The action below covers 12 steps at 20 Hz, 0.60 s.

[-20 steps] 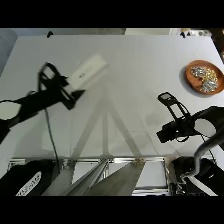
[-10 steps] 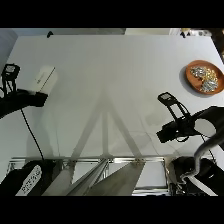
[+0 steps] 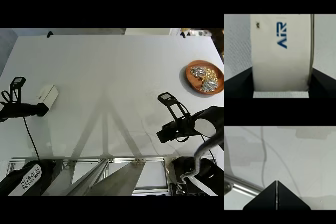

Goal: Fold the box and place the chain.

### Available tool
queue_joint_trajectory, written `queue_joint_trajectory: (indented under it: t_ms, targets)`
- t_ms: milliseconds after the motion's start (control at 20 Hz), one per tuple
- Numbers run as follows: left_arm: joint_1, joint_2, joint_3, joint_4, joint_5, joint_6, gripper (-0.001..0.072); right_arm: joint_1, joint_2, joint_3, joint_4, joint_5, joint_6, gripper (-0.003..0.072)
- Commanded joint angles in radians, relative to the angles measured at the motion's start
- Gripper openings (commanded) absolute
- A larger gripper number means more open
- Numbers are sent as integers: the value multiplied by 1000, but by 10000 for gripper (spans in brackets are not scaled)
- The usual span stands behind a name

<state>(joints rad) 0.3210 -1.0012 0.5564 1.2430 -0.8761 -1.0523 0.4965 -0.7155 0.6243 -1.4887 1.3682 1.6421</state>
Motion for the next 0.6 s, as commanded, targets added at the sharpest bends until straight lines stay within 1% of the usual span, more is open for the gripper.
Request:
queue_joint_trajectory:
  t_ms: [0, 50, 100, 250, 400, 550]
  targets:
    - [3, -8, 0, 27, -49, -46, 661, 0, 1, 1, 0, 0, 0, 19]
    - [3, -1, 1, 27, -58, -64, 662, 0, 1, 1, 0, 0, 0, 19]
    - [2, 14, 1, 27, -67, -83, 709, 0, 1, 1, 0, 1, 0, 19]
    - [1, 99, 1, 26, -83, -101, 703, 0, 1, 1, 0, 1, 0, 19]
    - [-21, 236, 1, 25, -81, -100, 701, 0, 1, 1, 1, 1, 0, 19]
    - [-87, 387, 1, 27, -108, -100, 700, 0, 1, 1, 0, 1, 0, 19]
